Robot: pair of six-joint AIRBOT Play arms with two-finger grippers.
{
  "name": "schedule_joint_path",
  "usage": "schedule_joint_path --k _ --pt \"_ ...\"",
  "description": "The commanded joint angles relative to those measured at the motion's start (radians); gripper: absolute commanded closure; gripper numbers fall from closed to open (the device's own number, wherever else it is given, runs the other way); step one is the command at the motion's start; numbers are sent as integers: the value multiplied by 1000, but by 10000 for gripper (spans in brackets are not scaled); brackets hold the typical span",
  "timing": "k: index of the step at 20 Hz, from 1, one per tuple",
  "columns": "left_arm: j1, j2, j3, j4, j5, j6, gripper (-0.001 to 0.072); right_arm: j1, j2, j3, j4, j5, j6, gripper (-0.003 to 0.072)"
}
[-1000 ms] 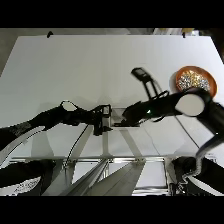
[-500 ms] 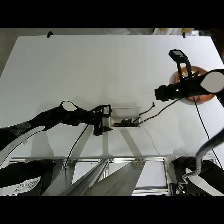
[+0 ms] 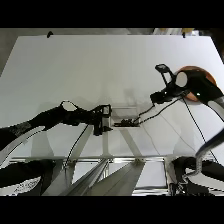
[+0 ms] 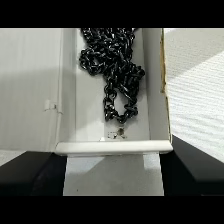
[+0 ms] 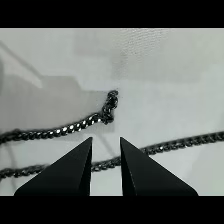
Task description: Fold the box and place the chain.
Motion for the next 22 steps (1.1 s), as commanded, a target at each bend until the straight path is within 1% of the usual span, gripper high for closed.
schedule_joint_path --k 1,4,8,9,11,12,14,16,20,22 --pt "0 0 0 0 0 0 399 2 -65 0 -6 -19 -8 486" --pt "0 0 0 0 0 0 399 2 -75 -1 15 -45 -8 487" --pt "0 0 0 0 0 0 399 2 -117 -5 20 -21 -4 494" --pt "0 0 0 0 0 0 399 2 -126 -7 21 -14 -3 543" --pt "0 0 0 0 0 0 399 7 -125 -10 15 3 -1 674" --pt "0 0 0 0 0 0 399 14 -113 -10 9 14 -1 675" --pt "0 0 0 0 0 0 399 32 -64 -10 -3 15 -1 676" --pt "0 0 0 0 0 0 399 53 17 -10 -2 26 -1 676" --pt "0 0 0 0 0 0 399 119 229 -10 17 108 -1 676" --pt "0 0 0 0 0 0 399 157 336 -10 81 150 -1 676"
